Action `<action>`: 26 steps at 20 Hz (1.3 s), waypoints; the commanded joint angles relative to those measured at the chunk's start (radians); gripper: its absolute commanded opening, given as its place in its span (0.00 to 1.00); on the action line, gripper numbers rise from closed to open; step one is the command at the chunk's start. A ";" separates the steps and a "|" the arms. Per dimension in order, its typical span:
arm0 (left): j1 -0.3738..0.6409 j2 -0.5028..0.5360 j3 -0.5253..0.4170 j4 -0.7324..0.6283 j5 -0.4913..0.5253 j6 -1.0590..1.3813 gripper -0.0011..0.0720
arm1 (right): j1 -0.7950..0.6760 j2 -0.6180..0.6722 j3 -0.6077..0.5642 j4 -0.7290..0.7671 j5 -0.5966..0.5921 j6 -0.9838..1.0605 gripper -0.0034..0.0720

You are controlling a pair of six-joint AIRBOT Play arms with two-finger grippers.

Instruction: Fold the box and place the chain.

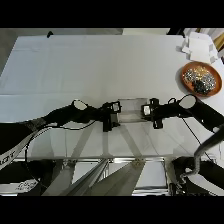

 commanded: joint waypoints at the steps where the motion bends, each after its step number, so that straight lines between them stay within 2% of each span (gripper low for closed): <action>1: 0.000 0.000 0.001 -0.002 0.000 -0.002 0.36 | 0.017 -0.028 0.000 0.001 -0.006 0.000 0.32; 3: 0.000 0.000 0.001 -0.001 0.000 -0.002 0.36 | 0.017 -0.034 0.000 0.001 -0.014 0.000 0.43; 5: 0.000 0.000 0.001 -0.002 0.000 -0.002 0.36 | 0.017 -0.034 0.000 0.001 -0.018 0.001 0.62; 8: 0.000 0.000 0.001 -0.002 0.000 -0.002 0.36 | 0.017 -0.034 0.000 0.001 -0.016 0.003 0.62; 10: 0.000 0.000 0.001 -0.002 0.000 -0.002 0.36 | 0.017 -0.033 0.000 -0.008 -0.016 0.050 0.49; 14: 0.000 0.000 0.001 -0.002 0.000 -0.002 0.36 | 0.016 0.047 -0.001 -0.112 -0.011 0.328 0.06; 17: 0.000 0.000 0.001 -0.002 0.000 -0.002 0.36 | 0.016 0.169 -0.002 -0.204 -0.005 0.614 0.06; 21: 0.000 0.000 0.001 -0.002 0.000 -0.002 0.36 | 0.014 0.372 -0.002 -0.247 0.044 1.269 0.06; 24: 0.000 0.000 0.001 -0.002 0.000 -0.002 0.36 | 0.014 0.490 -0.002 -0.406 0.021 1.592 0.06; 26: 0.000 0.000 0.001 -0.001 0.000 -0.002 0.36 | -0.016 0.507 -0.002 -0.512 0.025 1.771 0.06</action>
